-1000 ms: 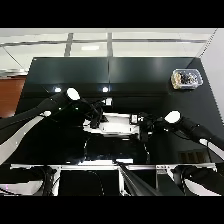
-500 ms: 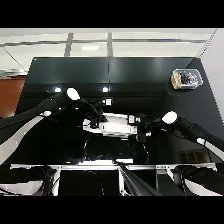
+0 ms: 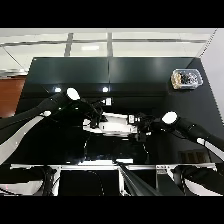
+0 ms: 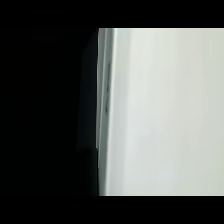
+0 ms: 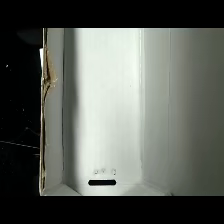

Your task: Fold the box and place the chain.

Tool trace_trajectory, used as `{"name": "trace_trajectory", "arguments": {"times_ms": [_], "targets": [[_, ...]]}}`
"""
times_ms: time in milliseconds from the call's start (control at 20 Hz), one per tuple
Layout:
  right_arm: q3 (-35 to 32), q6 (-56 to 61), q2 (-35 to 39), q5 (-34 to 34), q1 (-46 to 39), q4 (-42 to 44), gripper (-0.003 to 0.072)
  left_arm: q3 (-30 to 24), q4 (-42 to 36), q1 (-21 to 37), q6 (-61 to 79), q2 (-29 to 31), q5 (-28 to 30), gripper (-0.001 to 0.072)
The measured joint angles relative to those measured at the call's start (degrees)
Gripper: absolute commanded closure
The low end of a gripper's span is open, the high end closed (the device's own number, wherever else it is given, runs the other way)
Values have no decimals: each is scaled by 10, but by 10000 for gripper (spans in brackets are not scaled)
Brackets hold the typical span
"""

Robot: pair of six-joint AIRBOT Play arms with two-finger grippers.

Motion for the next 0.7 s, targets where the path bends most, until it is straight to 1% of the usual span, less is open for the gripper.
{"name": "trace_trajectory", "arguments": {"times_ms": [50,100,150,200,250,450,500,550,600,650,700], "targets": [[0,0,0,-1,0,0,162,0,0,0,-3,0,-3,484],[0,0,0,-5,0,0,162,2,-5,2,-10,1,-15,294],[0,0,0,-5,0,0,216,5,-2,3,-20,4,-23,130],[0,0,0,-4,0,0,302,6,8,7,-37,8,-29,-11],[0,0,0,-4,0,0,354,9,19,12,-58,15,-32,-11],[0,0,0,-3,0,0,353,12,99,49,-176,67,-77,-8],[0,0,0,-3,0,0,353,12,122,61,-214,82,-96,-4],[0,0,0,-3,0,0,353,12,139,73,-252,95,-116,48],[0,0,0,-3,0,0,353,12,154,84,-294,106,-141,221],[0,0,0,-2,0,0,354,12,159,94,-334,113,-168,466],[0,0,0,-2,0,0,359,9,155,101,-364,118,-195,687]]}}
